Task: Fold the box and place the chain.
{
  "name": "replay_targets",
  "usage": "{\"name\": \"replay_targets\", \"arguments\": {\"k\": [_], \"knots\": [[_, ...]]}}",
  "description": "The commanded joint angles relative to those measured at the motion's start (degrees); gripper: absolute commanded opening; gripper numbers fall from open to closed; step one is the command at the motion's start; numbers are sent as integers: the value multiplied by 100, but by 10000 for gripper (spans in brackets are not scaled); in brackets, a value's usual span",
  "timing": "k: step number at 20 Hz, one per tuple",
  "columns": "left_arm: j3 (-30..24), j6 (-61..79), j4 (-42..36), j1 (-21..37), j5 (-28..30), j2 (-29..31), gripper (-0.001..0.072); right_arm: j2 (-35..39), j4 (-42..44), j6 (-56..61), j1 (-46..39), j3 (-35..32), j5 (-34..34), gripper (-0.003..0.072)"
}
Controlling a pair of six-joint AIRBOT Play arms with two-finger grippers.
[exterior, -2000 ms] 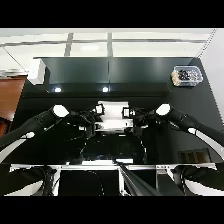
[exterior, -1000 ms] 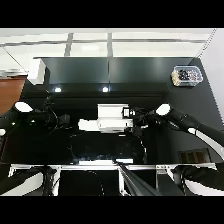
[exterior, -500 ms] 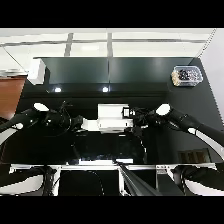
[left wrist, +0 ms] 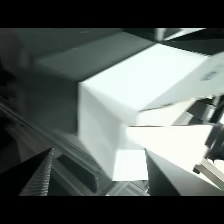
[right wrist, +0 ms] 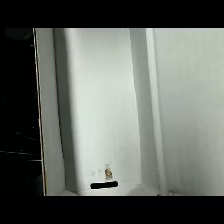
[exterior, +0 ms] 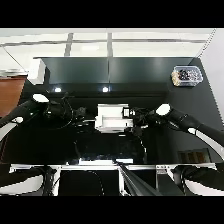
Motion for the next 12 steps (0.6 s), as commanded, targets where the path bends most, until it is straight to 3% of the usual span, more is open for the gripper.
{"name": "replay_targets", "arguments": {"k": [1, 4, 6, 12], "knots": [[260, -350, 192, -343, -33, 2, 614, -4, 4, 2, 2, 2, -2, 220], [538, -802, 599, -870, 186, 39, 462, -4, 26, 44, 2, 2, -59, 220], [704, -916, 756, -1222, 352, 90, 456, -4, 74, 96, 2, 2, -146, 220], [1069, -2933, 2542, -2041, 688, 90, 451, -4, 70, 94, 2, 2, -138, 220]]}}
